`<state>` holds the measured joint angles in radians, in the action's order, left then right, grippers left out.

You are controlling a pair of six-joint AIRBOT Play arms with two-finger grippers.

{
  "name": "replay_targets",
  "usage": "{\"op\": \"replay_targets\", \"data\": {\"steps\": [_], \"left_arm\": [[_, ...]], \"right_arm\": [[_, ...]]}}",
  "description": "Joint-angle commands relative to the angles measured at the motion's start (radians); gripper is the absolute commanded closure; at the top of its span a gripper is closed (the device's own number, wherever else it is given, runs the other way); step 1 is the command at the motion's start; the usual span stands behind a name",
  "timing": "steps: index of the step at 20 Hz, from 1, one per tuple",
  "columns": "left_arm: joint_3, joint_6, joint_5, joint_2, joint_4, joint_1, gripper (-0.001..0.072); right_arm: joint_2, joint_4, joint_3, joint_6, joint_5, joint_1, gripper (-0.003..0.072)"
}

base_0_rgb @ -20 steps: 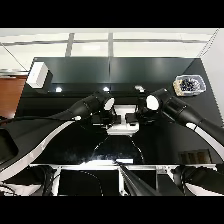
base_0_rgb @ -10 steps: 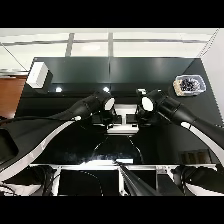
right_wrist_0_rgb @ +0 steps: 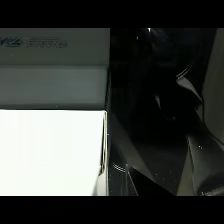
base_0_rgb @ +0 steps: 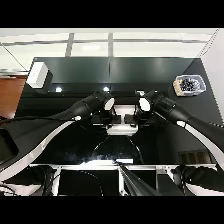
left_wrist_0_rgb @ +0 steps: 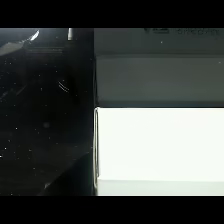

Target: Fold the box and place the chain.

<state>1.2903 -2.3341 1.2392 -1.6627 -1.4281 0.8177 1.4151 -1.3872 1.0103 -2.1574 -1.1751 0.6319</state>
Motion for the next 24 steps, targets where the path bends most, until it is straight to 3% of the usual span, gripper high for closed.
{"op": "replay_targets", "data": {"steps": [1, 5, 6, 10, 11, 18, 20, 24], "left_arm": [[0.001, 0.0, -0.001, -0.001, 0.001, -0.001, 0.068], [0.001, 0.0, -0.001, -0.001, 0.001, -0.001, 0.068], [0.001, 0.0, -0.001, -0.001, 0.001, -0.001, 0.068], [0.001, 0.0, -0.001, -0.001, 0.001, -0.001, 0.068], [0.001, 0.0, -0.001, -0.001, 0.001, -0.001, 0.068], [0.001, 0.0, -0.001, -0.001, 0.001, -0.001, 0.068], [0.001, 0.0, 0.0, -0.001, 0.001, -0.001, 0.068], [0.001, 0.0, 0.0, -0.001, 0.001, -0.001, 0.068]], "right_arm": [[0.006, 0.001, 0.0, 0.004, 0.027, 0.0, 0.0379], [0.008, -0.001, 0.0, 0.003, 0.034, 0.0, 0.0383], [0.011, -0.001, 0.0, 0.003, 0.033, 0.0, 0.0503], [0.015, 0.002, 0.0, 0.003, 0.033, 0.001, 0.0569], [0.015, 0.002, 0.0, 0.004, 0.032, 0.0, 0.0671], [0.015, 0.002, 0.0, 0.004, 0.026, 0.0, 0.0665], [0.015, 0.003, 0.001, 0.004, 0.028, 0.0, 0.0514], [0.015, 0.007, 0.001, 0.004, 0.028, 0.0, 0.0513]]}}
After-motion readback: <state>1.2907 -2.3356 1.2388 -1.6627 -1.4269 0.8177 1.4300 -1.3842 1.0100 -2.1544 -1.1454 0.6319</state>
